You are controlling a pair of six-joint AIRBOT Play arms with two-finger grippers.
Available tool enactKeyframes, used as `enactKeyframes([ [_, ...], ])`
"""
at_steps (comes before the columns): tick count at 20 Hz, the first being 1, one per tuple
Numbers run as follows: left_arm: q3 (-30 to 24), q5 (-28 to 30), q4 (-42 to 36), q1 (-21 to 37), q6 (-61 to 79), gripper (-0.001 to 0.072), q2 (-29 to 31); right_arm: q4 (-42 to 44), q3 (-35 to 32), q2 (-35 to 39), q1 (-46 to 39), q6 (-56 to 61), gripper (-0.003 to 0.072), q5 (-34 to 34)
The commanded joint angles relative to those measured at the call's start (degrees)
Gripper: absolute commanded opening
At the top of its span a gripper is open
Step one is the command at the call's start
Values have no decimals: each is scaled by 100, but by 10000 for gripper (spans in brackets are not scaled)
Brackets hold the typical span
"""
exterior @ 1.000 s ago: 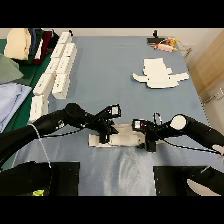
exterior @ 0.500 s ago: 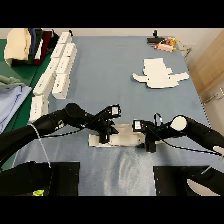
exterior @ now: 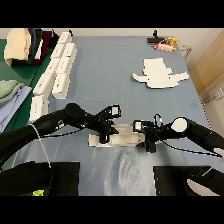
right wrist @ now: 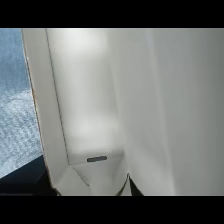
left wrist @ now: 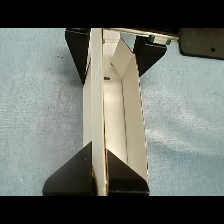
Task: Fold the box.
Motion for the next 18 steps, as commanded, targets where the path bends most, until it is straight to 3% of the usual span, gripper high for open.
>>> enactKeyframes([
  [1, 0, 4, 2, 4, 2, 16, 7, -28, -11, 9, 4, 17, 505, 9],
  [18, 0, 4, 4, 4, 2, 16, 7, -164, -11, 107, 4, 20, 505, 9],
])
